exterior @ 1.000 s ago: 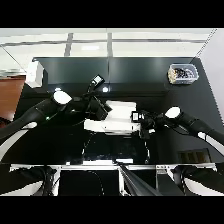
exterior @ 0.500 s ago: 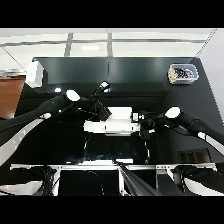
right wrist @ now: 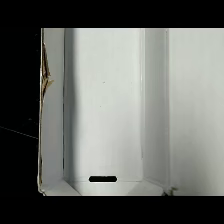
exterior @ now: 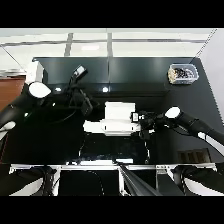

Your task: Fold the box and place the chain.

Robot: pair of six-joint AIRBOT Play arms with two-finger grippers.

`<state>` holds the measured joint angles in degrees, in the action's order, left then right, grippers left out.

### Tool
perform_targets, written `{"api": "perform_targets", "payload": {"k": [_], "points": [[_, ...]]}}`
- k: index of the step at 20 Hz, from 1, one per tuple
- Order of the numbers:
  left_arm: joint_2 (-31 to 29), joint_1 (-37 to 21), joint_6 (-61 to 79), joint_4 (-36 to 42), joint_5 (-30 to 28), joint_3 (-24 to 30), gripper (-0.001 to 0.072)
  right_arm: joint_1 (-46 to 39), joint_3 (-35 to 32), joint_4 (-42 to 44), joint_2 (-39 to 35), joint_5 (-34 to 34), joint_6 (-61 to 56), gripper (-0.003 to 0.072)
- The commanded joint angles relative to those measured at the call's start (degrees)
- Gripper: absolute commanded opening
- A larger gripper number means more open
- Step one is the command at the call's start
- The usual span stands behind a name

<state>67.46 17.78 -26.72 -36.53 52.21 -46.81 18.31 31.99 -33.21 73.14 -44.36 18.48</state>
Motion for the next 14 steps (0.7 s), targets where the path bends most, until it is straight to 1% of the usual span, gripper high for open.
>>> {"api": "perform_targets", "payload": {"k": [1, 2, 3, 4, 5, 7, 9, 10, 12, 14], "points": [[-3.7, -0.3, 16.0, -0.1, 3.3, 10.0, 0.0027, 0.0, 0.0, 0.0, 0.0, 0.0, 0.0, 0.0157], [-3.3, -0.3, 20.8, -0.2, 3.0, 12.2, 0.0037, 0.0, 0.0, 0.0, 0.0, 0.0, 0.0, 0.0157], [-2.8, -0.3, 24.8, -0.6, 3.0, 13.4, 0.0217, 0.0, 0.0, 0.1, 0.0, 0.0, 0.0, 0.0158], [-2.5, 0.2, 29.6, -1.0, 3.1, 13.7, 0.0586, 0.0, 0.0, 0.1, 0.0, 0.0, 0.0, 0.0157], [-2.2, 0.5, 34.5, -2.4, 2.2, 13.7, 0.0712, 0.0, 0.0, 0.1, 0.0, 0.0, 0.0, 0.0157], [-2.0, 1.4, 41.1, -5.4, -3.1, 13.7, 0.0712, 0.0, 0.0, 0.0, 0.0, 0.0, 0.0, 0.0157], [-1.7, 1.7, 47.4, -4.3, -8.0, 13.6, 0.0711, 0.0, 0.0, 0.1, 0.0, 0.0, 0.0, 0.0158], [-0.9, 1.9, 49.7, -1.1, -8.9, 13.6, 0.0709, 0.0, 0.0, 0.1, 0.0, 0.0, 0.0, 0.0157], [1.6, 3.1, 53.0, 4.4, -7.1, 13.5, 0.0703, 0.0, 0.0, 0.0, 0.0, 0.0, 0.0, 0.0157], [3.6, 5.0, 54.2, 7.1, -6.9, 13.5, 0.0699, 0.0, 0.0, 0.0, 0.0, 0.0, 0.0, 0.0158]]}}
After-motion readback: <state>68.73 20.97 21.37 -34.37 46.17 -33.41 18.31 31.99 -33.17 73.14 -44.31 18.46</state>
